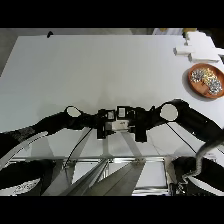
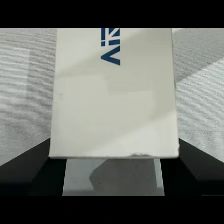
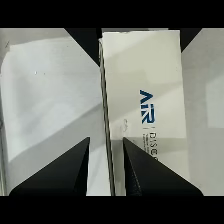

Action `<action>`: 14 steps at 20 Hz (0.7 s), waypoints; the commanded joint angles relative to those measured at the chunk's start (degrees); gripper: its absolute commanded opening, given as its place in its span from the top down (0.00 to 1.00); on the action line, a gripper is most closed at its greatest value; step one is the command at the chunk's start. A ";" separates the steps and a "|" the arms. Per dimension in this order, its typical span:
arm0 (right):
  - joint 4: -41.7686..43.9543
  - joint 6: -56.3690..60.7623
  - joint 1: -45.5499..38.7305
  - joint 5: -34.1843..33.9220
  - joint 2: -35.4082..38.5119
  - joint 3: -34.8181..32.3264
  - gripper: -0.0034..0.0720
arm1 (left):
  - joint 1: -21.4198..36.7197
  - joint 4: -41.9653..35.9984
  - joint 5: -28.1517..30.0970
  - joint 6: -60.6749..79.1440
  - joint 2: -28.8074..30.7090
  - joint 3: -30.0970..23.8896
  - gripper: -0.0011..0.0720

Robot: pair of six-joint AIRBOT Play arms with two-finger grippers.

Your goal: Fold the box and place the chain.

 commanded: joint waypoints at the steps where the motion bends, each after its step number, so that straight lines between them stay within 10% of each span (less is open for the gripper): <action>1: 0.39 0.02 0.02 -1.05 0.17 -0.13 0.69 | 0.00 0.00 0.07 -0.02 0.00 -0.02 0.76; 7: 8.61 0.00 -0.02 -3.54 0.17 -0.13 0.75 | 0.00 0.02 0.07 -0.02 0.00 -0.02 0.76; 9: 12.31 -0.02 -0.02 -4.85 0.17 -0.13 0.93 | 0.00 0.00 0.07 -0.02 0.00 -0.02 0.76; 14: 5.70 5.53 -0.02 -7.10 -0.02 -0.15 0.93 | 0.00 0.00 0.07 -0.02 0.00 -0.02 0.76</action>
